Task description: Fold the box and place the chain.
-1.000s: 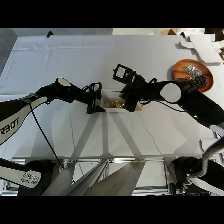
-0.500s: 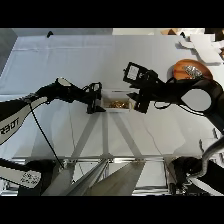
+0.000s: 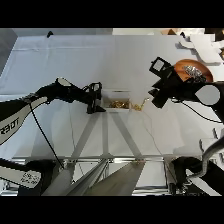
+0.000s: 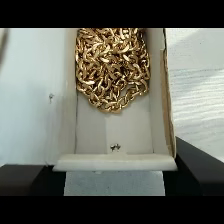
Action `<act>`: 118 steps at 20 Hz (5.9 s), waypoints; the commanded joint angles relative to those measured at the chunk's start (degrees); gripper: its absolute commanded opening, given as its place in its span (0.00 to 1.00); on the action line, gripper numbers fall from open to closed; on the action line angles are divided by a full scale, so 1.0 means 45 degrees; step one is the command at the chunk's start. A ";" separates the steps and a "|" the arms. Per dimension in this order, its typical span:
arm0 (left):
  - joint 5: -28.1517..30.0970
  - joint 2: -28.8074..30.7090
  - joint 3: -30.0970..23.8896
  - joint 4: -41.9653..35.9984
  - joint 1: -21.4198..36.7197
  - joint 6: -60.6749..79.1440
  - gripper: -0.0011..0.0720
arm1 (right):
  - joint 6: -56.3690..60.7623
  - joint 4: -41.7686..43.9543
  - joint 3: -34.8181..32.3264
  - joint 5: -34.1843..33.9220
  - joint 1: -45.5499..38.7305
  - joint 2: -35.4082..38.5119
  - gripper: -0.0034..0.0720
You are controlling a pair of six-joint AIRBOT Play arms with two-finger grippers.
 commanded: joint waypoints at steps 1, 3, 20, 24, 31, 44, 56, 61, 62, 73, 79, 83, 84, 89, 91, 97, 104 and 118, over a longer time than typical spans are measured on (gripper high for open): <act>0.0000 0.0010 0.0000 0.0005 0.0005 0.0000 0.69 | -0.0330 0.0724 -0.0437 0.0015 -0.1214 -0.0724 0.44; 0.0000 0.0010 0.0000 0.0000 0.0005 0.0000 0.69 | -0.1817 0.1758 -0.0432 0.0063 -0.1263 -0.1705 0.44; 0.0000 0.0010 0.0000 0.0000 0.0005 0.0000 0.69 | -1.0632 0.4609 -0.0432 -0.0296 -0.0306 -0.5736 0.59; 0.0000 0.0010 0.0000 0.0005 0.0005 0.0000 0.69 | -0.9913 0.4609 -0.0432 -0.1127 0.0078 -0.5741 0.59; 0.0005 0.0010 0.0000 0.0005 0.0005 0.0000 0.69 | -0.7708 0.4473 -0.0432 -0.0423 0.0068 -0.6368 0.59; 0.0000 0.0010 0.0000 0.0000 0.0005 0.0000 0.69 | -0.5158 0.3852 -0.0432 -0.0131 0.0068 -0.4493 0.05; 0.0000 0.0010 0.0000 0.0000 0.0005 0.0000 0.69 | -0.4036 0.5600 0.0029 -0.2637 0.3157 -0.1637 0.05; 0.0005 0.0010 0.0000 0.0000 0.0005 0.0000 0.69 | -0.4041 0.6018 0.0160 -0.3497 0.3963 -0.2565 0.05; 0.0005 0.0010 0.0000 0.0005 0.0005 0.0000 0.69 | -0.4036 0.6018 0.0160 -0.3487 0.3968 -0.2715 0.05; 0.0005 0.0010 0.0000 0.0005 0.0005 0.0000 0.69 | -0.4104 0.6023 0.0141 -0.0340 0.0879 -0.2055 0.44; 0.0005 0.0010 0.0000 0.0000 0.0005 0.0000 0.69 | -0.6183 0.6028 0.0131 0.0593 -0.1865 -0.2497 0.44; 0.0000 0.0010 0.0000 0.0005 0.0005 0.0000 0.69 | -0.8825 0.6018 0.0131 0.1171 -0.1787 -0.4031 0.45; 0.0000 0.0010 0.0000 0.0000 0.0005 0.0000 0.69 | -0.9588 0.6028 0.0131 0.1273 -0.1710 -0.4439 0.49; 0.0000 0.0010 0.0000 0.0000 0.0005 0.0000 0.69 | -1.1526 0.6042 0.0131 0.1219 -0.1132 -0.5999 0.50; 0.0000 0.0010 0.0000 0.0000 0.0005 0.0000 0.69 | -1.2206 0.6382 0.0131 0.1117 -0.0908 -0.6397 0.50; 0.0000 0.0010 0.0000 0.0000 0.0005 0.0000 0.69 | -1.3444 0.7732 0.0131 0.0573 -0.0510 -0.7339 0.49; 0.0000 0.0010 0.0000 0.0005 0.0005 0.0000 0.69 | -1.3386 0.7592 0.0136 0.0350 -0.0500 -0.7796 0.05; 0.0000 0.0010 0.0000 0.0005 0.0005 0.0000 0.69 | -0.6057 0.4493 0.0199 0.0223 0.0724 -0.3060 0.05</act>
